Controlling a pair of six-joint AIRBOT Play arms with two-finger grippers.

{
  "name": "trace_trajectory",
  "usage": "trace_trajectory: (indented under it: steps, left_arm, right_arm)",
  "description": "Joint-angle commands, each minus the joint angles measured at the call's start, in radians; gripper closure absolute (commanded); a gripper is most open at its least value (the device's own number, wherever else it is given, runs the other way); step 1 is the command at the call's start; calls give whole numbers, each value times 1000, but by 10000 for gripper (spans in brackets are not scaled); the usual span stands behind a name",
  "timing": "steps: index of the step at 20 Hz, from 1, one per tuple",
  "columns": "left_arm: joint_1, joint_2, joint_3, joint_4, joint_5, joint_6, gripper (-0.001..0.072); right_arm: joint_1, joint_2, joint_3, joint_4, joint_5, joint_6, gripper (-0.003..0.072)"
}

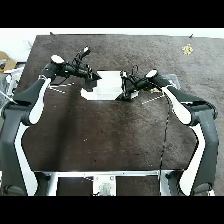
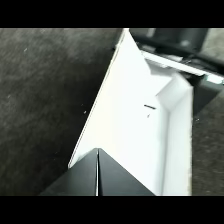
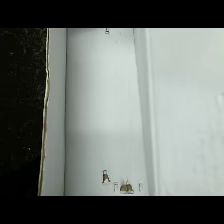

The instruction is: Fold the box and place the chain.

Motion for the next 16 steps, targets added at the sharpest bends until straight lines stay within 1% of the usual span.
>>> trace_trajectory:
  steps: [1, 3, 6, 10, 14, 16]
  left_arm:
    - [-1, -2, -45, 48, 62, -14, 699]
    - [0, -2, -75, 60, 72, -24, 699]
    - [-1, -5, -79, 60, 63, -25, 699]
    - [-7, -5, -79, 74, 4, -47, 699]
    - [-9, -4, -76, 75, 42, -46, 699]
    - [-9, 0, -58, 60, 41, -45, 699]
  right_arm:
    - [0, -1, 0, 0, 0, 0, 261]
    - [0, -1, 0, 0, 0, 0, 260]
    - [0, -1, 0, 0, 0, 0, 261]
    - [0, -1, 0, 0, 0, 0, 260]
    - [0, -1, 0, 0, 0, 0, 260]
    - [0, -1, 0, 0, 0, 0, 260]
